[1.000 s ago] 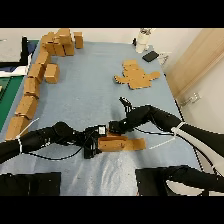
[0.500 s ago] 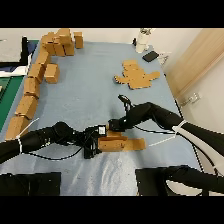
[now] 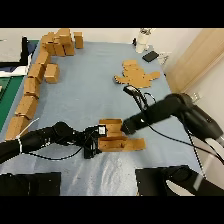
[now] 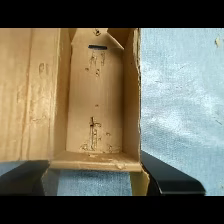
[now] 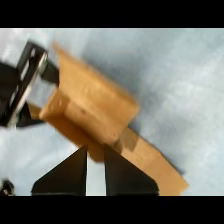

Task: Fold the box.

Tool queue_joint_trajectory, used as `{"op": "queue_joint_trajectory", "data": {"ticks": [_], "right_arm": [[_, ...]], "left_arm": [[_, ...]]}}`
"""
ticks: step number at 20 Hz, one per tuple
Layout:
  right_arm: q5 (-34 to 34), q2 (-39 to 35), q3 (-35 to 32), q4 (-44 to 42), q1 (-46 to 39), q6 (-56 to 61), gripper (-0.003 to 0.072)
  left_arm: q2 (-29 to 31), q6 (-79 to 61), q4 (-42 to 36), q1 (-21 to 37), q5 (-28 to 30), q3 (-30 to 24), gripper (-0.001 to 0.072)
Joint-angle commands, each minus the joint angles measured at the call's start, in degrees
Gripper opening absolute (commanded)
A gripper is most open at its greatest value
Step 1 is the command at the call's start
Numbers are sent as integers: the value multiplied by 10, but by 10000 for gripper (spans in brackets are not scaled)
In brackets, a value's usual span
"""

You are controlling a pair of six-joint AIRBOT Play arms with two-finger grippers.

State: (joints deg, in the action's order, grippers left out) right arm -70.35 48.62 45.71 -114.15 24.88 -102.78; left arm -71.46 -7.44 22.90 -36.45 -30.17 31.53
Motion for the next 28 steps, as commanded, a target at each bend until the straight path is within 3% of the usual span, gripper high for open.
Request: {"op": "queue_joint_trajectory", "data": {"ticks": [1,2,3,4,5,9,19,20,22,24,25,28], "right_arm": [[-79,-104,-53,28,13,-105,217],[-62,-124,-78,33,17,-128,383],[-36,-136,-101,44,21,-166,447],[-5,-139,-122,56,21,-221,570],[28,-136,-139,69,21,-282,601],[105,-89,-153,81,21,-366,601],[111,-3,-153,64,21,-451,599],[116,2,-153,54,22,-461,575],[130,3,-153,37,24,-481,452],[146,3,-156,14,26,-501,424],[145,3,-159,3,26,-503,342],[144,2,-173,-27,28,-515,225]], "left_arm": [[0,0,0,0,0,1,524],[0,0,0,0,0,1,523],[0,0,0,0,0,1,523],[0,0,0,0,0,1,524],[0,0,0,0,0,1,524],[0,0,0,0,0,1,523],[0,0,0,0,0,1,523],[0,0,0,0,0,1,524],[0,0,0,0,0,1,523],[0,0,0,0,0,1,524],[0,0,0,0,0,1,523],[0,0,0,0,0,1,524]]}}
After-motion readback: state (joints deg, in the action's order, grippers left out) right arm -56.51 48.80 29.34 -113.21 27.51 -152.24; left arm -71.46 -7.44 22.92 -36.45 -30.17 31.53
